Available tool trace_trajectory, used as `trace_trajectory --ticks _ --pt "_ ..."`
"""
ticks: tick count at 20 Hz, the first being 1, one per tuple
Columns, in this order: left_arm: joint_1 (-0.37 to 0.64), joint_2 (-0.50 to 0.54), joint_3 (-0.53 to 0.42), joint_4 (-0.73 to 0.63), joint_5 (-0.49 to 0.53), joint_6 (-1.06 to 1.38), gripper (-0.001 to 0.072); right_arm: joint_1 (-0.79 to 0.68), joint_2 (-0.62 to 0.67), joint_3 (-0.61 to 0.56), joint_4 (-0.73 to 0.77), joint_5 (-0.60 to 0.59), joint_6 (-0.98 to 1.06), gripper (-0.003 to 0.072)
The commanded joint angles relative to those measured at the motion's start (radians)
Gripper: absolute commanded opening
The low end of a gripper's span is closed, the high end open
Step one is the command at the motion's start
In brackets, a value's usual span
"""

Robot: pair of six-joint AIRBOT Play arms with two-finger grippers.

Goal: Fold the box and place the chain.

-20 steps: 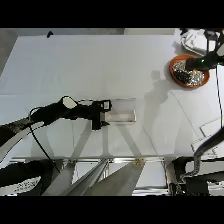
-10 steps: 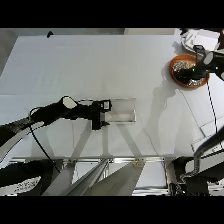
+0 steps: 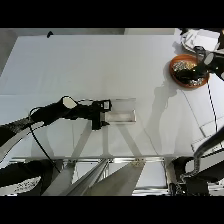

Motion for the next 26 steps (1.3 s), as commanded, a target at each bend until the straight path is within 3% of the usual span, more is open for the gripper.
trace_trajectory --ticks 1,9,20,26 --pt "0.0 0.0 0.0 0.0 0.0 0.0 0.0132 0.0 0.001 -0.001 0.006 0.083 -0.019 0.0011" --pt "0.0 0.0 0.0 0.0 -0.005 0.0 0.0132 0.0 0.153 -0.001 0.047 0.153 -0.092 0.0011" --pt "0.0 0.0 0.0 0.0 -0.004 0.0 0.0132 0.0 0.502 -0.001 0.321 0.249 -0.219 0.0011" --pt "0.0 0.0 0.0 0.0 -0.004 0.0 0.0132 0.0 0.677 -0.001 0.424 0.378 -0.269 0.0011"
